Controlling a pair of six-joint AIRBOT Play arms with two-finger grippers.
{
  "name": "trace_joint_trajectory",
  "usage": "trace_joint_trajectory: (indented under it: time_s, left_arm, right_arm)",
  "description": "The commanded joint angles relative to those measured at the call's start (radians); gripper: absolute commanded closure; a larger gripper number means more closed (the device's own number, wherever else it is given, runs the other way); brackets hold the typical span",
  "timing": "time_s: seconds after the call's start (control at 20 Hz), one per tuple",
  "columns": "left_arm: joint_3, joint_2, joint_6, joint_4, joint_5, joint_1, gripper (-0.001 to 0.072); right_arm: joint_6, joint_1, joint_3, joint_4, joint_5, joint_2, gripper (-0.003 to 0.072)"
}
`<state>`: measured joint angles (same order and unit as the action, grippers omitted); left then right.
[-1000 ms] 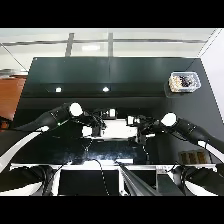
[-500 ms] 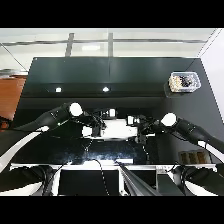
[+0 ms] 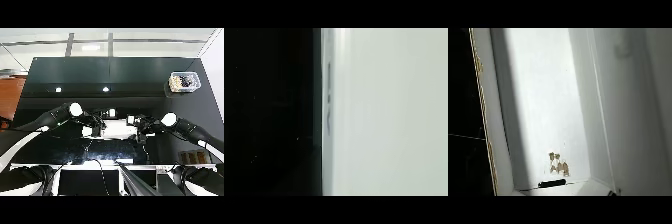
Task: Fold the box and place the chain.
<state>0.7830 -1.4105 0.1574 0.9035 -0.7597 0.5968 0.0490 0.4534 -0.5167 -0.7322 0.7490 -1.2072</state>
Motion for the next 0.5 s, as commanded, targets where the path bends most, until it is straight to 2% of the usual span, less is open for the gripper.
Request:
trace_joint_trajectory:
  time_s: [0.0, 0.45]
  left_arm:
    - [0.002, 0.0, 0.0, 0.0, 0.0, 0.0, 0.0678]
    - [0.005, 0.001, 0.0, 0.001, -0.038, -0.001, 0.0677]
  right_arm:
    - [0.0, 0.0, 0.0, -0.001, 0.01, 0.0, 0.0271]
    - [0.0, 0.0, 0.0, -0.001, 0.014, 0.0, 0.0272]
